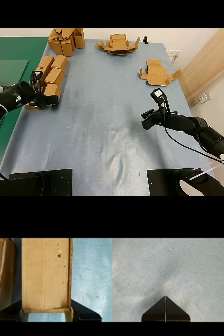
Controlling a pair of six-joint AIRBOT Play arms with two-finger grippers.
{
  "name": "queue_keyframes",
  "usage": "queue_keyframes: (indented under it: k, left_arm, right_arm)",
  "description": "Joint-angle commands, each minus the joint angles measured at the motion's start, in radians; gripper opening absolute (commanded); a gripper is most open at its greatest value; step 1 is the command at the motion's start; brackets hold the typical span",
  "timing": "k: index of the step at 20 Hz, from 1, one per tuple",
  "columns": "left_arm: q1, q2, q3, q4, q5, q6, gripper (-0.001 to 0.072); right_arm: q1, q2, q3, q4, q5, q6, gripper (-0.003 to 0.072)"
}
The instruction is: Fold the box.
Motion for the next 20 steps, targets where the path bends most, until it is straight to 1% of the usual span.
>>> queue_keyframes:
  k: [1,4,7,8,9,10,14,15,16,20]
  left_arm:
    - [0.0,-0.024,-0.002,0.048,0.022,0.001,0.0018]
    - [0.0,-0.024,-0.002,0.097,0.008,0.004,0.0019]
    - [0.0,-0.023,-0.002,0.141,-0.027,0.01,0.0022]
    - [0.0,-0.023,-0.002,0.149,-0.037,0.026,0.0207]
    - [0.0,-0.023,-0.002,0.156,-0.04,0.026,0.048]
    - [0.0,-0.023,-0.001,0.158,-0.043,0.027,0.0537]
    - [-0.004,-0.02,0.018,0.16,-0.067,0.027,0.0541]
    - [-0.005,-0.015,0.026,0.161,-0.07,0.028,0.056]
    - [-0.004,-0.008,0.034,0.161,-0.07,0.03,0.0683]
    - [-0.005,0.034,0.064,0.16,-0.077,0.03,0.0684]
  right_arm:
    - [0.0,-0.001,0.0,0.0,0.0,0.003,0.0007]
    - [0.0,-0.001,0.0,0.0,0.0,0.003,0.0007]
    - [0.0,-0.001,0.0,0.0,0.0,0.009,0.0007]
    - [0.0,-0.001,0.0,0.0,0.0,0.01,0.0007]
    - [0.0,-0.001,0.0,0.0,0.0,0.01,0.0007]
    - [0.0,-0.001,0.0,0.0,0.0,0.01,0.0007]
    - [0.0,-0.001,0.0,0.005,0.0,0.011,0.0006]
    - [0.0,-0.001,0.0,0.007,-0.001,0.011,0.0007]
    - [0.0,-0.001,0.0,0.008,-0.001,0.011,0.0007]
    - [0.0,-0.001,0.0,0.015,-0.001,0.01,0.0007]
